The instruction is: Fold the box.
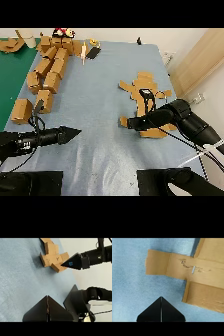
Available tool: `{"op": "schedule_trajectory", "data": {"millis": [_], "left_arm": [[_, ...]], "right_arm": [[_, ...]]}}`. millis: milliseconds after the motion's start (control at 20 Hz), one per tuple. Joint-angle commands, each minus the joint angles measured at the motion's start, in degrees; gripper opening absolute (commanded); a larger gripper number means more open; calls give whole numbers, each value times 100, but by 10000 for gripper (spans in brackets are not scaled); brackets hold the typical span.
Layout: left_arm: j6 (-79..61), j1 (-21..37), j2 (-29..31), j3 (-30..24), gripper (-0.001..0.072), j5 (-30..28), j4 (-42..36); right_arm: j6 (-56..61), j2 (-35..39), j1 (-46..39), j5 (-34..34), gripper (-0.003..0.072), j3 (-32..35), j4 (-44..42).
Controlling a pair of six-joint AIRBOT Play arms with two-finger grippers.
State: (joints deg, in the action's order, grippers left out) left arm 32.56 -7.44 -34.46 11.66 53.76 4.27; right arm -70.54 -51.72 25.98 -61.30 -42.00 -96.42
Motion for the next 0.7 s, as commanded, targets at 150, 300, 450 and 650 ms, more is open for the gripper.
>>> {"op": "schedule_trajectory", "data": {"millis": [150, 300, 450, 650], "left_arm": [[0, 2, 4, 7, 12, -4, 0], [0, 2, 4, 7, 12, -2, 0], [0, 2, 4, 4, 12, -2, 0], [-2, 2, 4, 7, 12, -35, -2]], "right_arm": [[2, -4, 11, 63, 4, 4, -11], [0, -11, 9, 63, 4, 2, 63], [7, -17, -192, -61, 4, -122, 656], [-24, -197, -1318, -417, 4, -616, 868]]}}
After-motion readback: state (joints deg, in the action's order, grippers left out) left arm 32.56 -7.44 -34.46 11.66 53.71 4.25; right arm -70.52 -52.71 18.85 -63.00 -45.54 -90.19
